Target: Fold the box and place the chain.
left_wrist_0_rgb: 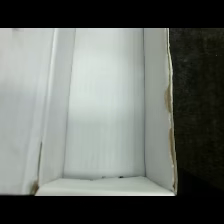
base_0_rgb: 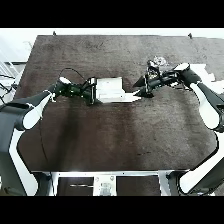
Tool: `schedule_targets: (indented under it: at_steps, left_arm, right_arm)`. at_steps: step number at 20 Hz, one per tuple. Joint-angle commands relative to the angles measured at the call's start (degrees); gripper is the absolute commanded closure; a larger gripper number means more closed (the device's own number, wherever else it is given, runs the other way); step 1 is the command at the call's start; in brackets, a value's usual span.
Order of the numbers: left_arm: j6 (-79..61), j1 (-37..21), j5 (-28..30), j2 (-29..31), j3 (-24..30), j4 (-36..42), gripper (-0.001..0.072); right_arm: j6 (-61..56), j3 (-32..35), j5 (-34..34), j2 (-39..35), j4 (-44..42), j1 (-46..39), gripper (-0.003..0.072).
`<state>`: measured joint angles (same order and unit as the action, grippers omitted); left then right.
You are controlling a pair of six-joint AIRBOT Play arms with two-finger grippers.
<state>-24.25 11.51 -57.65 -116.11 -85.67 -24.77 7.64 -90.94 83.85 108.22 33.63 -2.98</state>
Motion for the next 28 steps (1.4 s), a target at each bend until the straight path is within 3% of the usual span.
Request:
schedule_targets:
  at_steps: [1,3,5,11,17,28]
  left_arm:
    - [-0.2,0.0,-0.5,0.0,0.0,-0.1,0.0289]
    - [-0.2,0.0,-0.4,0.0,0.0,-0.1,0.0288]
    - [-0.2,0.0,-0.5,0.0,0.0,-0.1,0.0288]
    - [-0.2,0.0,-0.5,0.0,0.0,-0.1,0.0288]
    - [-0.2,0.0,-0.5,0.0,0.0,-0.1,0.0288]
    - [-0.2,0.0,-0.4,0.0,0.0,-0.1,0.0288]
  right_arm:
    - [-0.2,0.0,5.2,-1.0,-7.9,0.7,0.0538]
    - [-0.2,0.0,5.9,-1.0,-9.6,3.6,0.0682]
    - [-0.2,0.0,3.5,-0.9,-9.6,7.2,0.0683]
    - [-5.9,0.0,-16.2,-0.9,-9.7,10.8,0.0684]
    - [-10.8,0.0,-25.8,1.1,-9.4,10.7,0.0684]
    - [-16.5,0.1,-22.4,5.0,-5.9,9.7,0.0684]
